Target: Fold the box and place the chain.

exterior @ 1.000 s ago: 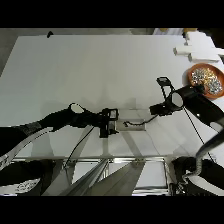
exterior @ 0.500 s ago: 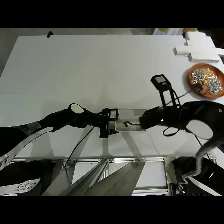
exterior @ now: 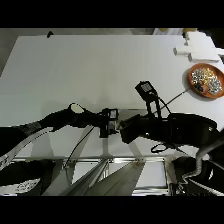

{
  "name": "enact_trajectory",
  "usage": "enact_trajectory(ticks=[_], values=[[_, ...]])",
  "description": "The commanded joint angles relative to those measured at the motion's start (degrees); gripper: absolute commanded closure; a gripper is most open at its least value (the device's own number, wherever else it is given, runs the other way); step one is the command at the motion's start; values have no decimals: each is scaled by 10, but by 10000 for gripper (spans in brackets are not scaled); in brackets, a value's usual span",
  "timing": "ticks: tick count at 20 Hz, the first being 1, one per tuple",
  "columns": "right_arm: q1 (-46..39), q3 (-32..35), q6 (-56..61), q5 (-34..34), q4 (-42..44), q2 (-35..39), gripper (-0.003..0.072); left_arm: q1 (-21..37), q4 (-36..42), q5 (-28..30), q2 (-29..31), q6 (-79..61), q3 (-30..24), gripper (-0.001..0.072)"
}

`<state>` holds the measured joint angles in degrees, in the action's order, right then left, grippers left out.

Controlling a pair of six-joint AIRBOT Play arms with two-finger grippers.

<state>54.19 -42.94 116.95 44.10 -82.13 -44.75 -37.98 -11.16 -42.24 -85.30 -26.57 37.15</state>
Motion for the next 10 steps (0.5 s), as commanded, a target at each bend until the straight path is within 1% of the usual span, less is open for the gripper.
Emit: enact_trajectory(ticks=[1, 5, 10], values=[[11, -1, 12, -25, -26, -30, 669, 0, 0, 0, 0, 0, 0, 490], [10, 0, 18, 5, -73, -75, 668, 0, 0, 0, 0, 0, 0, 490], [10, 0, 77, 64, -157, -80, 669, 0, 0, 0, 0, 0, 0, 490]])
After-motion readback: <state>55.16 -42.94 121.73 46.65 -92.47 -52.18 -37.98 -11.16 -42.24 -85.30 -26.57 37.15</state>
